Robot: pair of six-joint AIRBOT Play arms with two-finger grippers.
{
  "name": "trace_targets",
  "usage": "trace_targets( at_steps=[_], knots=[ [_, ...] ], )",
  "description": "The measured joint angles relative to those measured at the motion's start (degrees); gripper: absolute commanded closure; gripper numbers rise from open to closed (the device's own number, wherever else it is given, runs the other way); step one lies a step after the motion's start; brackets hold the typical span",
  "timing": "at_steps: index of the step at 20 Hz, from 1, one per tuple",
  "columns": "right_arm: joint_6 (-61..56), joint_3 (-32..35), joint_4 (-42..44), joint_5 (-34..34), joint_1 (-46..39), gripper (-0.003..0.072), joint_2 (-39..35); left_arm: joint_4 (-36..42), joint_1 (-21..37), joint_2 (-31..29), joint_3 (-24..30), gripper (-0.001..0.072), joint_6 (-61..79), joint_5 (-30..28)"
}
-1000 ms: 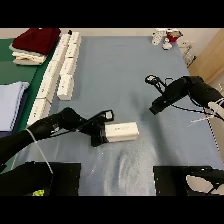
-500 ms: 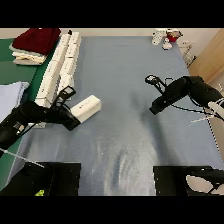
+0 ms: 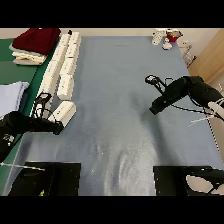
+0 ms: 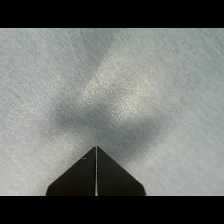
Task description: Fold the box.
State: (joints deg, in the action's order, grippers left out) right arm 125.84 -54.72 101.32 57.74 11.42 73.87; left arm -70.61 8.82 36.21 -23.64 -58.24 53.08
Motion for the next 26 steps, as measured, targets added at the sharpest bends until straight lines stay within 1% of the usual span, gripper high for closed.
trace_targets(
  at_steps=[6, 10, 15, 25, 26],
  knots=[
    [0.0, 0.0, 0.0, 0.0, 0.0, 0.0683, 0.0, -1.0, 0.7, -0.3, 4.0, 0.0357, -3.5, -10.7],
    [0.0, 0.0, 0.0, 0.0, 0.0, 0.0683, 0.0, -1.2, 0.8, -0.1, 6.2, 0.0357, -4.1, -16.1],
    [0.0, 0.0, 0.0, 0.0, 0.0, 0.0683, 0.0, -1.2, 0.8, 1.8, 8.5, 0.0357, -4.4, -18.8],
    [0.0, 0.0, 0.0, 0.0, 0.0, 0.0683, 0.0, -0.8, 0.8, 2.9, 9.2, 0.0357, -4.4, -19.1],
    [0.0, 0.0, 0.0, 0.0, 0.0, 0.0683, 0.0, -0.8, 0.8, 2.9, 9.2, 0.0337, -4.4, -19.2]
  ],
)
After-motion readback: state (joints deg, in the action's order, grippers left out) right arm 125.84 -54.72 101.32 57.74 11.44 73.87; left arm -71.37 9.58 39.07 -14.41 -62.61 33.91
